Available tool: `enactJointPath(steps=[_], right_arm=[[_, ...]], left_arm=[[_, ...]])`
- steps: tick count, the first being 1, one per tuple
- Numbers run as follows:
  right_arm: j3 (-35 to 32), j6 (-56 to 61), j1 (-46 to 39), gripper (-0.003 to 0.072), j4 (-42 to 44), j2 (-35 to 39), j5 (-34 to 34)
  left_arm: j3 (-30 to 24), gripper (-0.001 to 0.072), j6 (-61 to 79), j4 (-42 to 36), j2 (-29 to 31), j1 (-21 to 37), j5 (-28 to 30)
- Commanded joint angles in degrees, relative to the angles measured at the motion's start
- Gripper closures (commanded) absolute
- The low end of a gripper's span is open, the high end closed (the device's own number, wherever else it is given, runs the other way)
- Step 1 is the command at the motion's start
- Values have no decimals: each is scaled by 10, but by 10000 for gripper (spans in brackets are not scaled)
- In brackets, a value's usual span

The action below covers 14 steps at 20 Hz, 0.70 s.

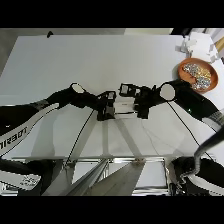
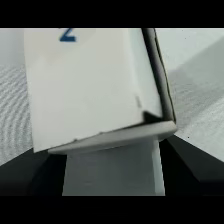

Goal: Fold the box and place the chain.

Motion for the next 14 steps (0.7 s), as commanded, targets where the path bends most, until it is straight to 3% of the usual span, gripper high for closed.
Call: enactJointPath(steps=[1,5,8,9,11,14], right_arm=[[1,-39,-3,427,6,10,16],[1,-39,-18,429,5,11,22],[0,-39,-21,474,9,11,26],[0,-39,-21,533,16,11,26],[0,-39,-21,535,24,11,26],[0,-39,-21,607,25,11,30]], left_arm=[[0,458,0,1,0,0,2],[0,458,0,1,0,0,2],[0,458,0,1,0,0,2],[0,458,0,1,0,0,2],[0,458,0,1,0,0,2],[0,458,0,1,0,0,2]])
